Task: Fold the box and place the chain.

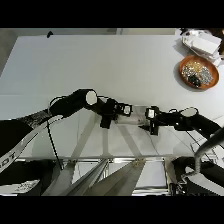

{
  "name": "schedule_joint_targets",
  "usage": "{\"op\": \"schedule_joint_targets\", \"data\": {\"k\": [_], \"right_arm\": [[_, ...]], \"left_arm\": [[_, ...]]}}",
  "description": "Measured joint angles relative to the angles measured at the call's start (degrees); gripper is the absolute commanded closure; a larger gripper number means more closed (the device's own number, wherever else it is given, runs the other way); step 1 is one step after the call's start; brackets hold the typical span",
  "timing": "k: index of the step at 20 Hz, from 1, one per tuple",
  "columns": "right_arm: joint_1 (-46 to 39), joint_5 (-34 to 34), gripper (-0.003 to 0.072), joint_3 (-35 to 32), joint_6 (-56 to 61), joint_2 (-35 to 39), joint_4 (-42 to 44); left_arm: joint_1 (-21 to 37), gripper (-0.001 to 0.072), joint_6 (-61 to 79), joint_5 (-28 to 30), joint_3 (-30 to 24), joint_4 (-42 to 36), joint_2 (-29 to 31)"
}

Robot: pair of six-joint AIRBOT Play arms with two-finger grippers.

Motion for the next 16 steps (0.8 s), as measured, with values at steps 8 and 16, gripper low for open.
{"op": "schedule_joint_targets", "data": {"k": [8, 16], "right_arm": [[0.0, 0.1, 0.0279, 0.0, 0.0, 0.0, -0.1], [0.0, 0.1, 0.0279, 0.0, 0.0, 0.0, -0.1]], "left_arm": [[-2.2, 0.0547, 0.0, 1.9, -0.3, -1.7, -1.4], [-2.6, 0.0471, -0.1, 1.6, -0.4, -2.5, -2.3]]}}
